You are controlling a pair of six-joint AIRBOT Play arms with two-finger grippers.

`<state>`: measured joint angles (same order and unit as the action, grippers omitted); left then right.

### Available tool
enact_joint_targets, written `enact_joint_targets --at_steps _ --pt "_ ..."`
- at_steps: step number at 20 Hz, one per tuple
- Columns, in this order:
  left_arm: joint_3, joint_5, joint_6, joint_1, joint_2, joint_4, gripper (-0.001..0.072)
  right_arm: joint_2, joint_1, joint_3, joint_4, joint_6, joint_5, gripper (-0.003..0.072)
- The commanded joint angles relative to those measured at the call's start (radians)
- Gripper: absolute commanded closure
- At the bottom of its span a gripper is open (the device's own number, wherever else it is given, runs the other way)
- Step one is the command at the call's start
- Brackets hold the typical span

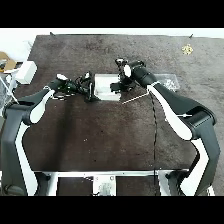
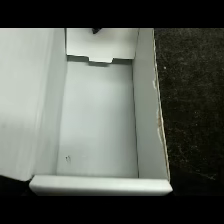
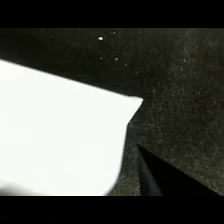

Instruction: Fold the box and place the chain.

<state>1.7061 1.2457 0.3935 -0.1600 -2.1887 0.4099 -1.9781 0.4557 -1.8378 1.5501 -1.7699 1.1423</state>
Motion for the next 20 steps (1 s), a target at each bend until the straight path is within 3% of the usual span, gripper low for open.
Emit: enact_joint_targets --at_steps 1,5,6,18,20 --pt "0.000 -0.001 0.000 0.001 0.000 0.000 0.0364 -0.026 0.011 -0.003 0.028 -0.075 -0.006 0.0356" --pt "0.000 -0.001 0.000 0.001 0.000 0.000 0.0364 -0.027 0.014 -0.003 0.070 -0.152 -0.035 0.0366" --pt "0.000 -0.001 0.000 0.001 0.000 0.000 0.0363 -0.027 0.016 -0.003 0.070 -0.164 -0.042 0.0424" --pt "0.000 -0.001 0.000 0.001 0.000 0.000 0.0364 -0.058 0.026 -0.002 0.074 -0.189 -0.047 0.0424" --pt "0.000 -0.001 0.000 0.001 0.000 0.000 0.0364 -0.061 0.031 -0.002 0.086 -0.192 -0.050 0.0511"
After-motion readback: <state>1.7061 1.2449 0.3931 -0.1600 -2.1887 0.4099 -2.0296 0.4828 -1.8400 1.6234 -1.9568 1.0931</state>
